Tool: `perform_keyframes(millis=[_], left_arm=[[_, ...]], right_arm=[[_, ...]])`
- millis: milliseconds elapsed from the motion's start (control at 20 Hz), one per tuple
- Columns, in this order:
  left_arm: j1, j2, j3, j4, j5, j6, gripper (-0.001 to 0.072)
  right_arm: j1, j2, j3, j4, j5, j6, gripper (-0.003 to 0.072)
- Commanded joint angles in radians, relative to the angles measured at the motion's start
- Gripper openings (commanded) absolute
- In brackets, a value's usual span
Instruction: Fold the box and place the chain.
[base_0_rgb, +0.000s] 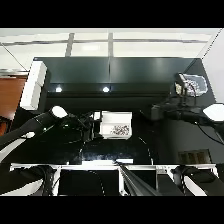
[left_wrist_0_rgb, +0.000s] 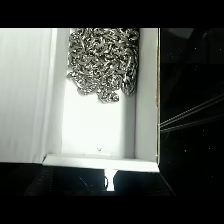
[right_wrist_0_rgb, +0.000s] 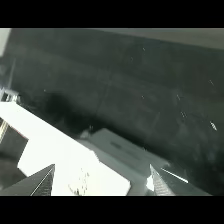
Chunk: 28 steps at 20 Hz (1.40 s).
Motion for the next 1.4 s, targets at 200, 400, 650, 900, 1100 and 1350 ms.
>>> perform_keyframes(millis=[200, 400, 650, 900, 1100, 1350], left_arm=[[-0.001, -0.001, 0.0, 0.001, 0.001, -0.003, 0.0372], [-0.001, -0.001, 0.0, 0.0, 0.001, -0.003, 0.0372], [-0.001, -0.001, 0.0, 0.0, 0.001, -0.003, 0.0372], [-0.001, -0.001, 0.0, 0.0, 0.001, -0.003, 0.0372], [-0.001, -0.001, 0.0, 0.0, 0.001, -0.003, 0.0372], [-0.001, -0.001, 0.0, 0.0, 0.001, -0.003, 0.0372]], right_arm=[[0.166, -0.254, 0.127, -0.021, -0.088, -0.082, 0.072], [0.172, -0.251, 0.136, -0.082, 0.161, -0.422, 0.072], [0.173, -0.251, 0.137, -0.087, 0.178, -0.668, 0.072], [0.217, -0.251, 0.137, -0.09, 0.169, -0.758, 0.072], [0.251, -0.251, 0.137, -0.091, 0.165, -0.765, 0.072], [0.281, -0.252, 0.127, -0.1, 0.156, -0.764, 0.072]])
